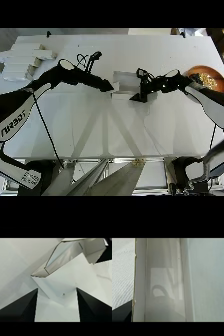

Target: Fold the box and place the chain.

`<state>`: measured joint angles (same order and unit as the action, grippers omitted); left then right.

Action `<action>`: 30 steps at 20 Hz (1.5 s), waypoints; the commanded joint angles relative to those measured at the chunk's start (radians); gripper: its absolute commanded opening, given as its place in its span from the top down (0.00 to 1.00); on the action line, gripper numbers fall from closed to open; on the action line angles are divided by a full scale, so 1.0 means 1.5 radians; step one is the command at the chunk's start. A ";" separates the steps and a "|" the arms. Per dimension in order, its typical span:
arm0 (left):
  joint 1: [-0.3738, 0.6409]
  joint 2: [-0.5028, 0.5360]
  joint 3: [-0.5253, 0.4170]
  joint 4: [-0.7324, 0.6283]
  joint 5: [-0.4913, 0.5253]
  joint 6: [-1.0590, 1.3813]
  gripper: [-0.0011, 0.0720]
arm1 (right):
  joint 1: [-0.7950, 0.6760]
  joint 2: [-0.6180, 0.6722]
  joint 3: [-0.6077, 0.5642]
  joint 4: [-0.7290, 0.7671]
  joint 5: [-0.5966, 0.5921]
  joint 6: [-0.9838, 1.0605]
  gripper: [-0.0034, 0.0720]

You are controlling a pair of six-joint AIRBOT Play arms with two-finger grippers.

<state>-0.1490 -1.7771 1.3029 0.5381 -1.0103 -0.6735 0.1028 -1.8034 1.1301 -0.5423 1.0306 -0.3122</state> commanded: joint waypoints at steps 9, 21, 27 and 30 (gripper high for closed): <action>-0.014 -0.024 0.001 -0.015 0.041 0.031 0.25 | 0.000 0.001 0.000 -0.002 0.001 -0.001 0.30; -0.042 -0.036 0.001 -0.007 0.077 0.022 0.25 | 0.000 0.001 0.000 -0.002 0.001 -0.001 0.30; -0.046 -0.034 0.001 0.104 0.098 -0.112 0.25 | 0.000 0.001 0.000 -0.002 0.001 -0.001 0.30; -0.046 -0.028 0.001 0.105 0.109 -0.116 0.25 | 0.000 0.001 0.000 -0.002 0.001 -0.001 0.30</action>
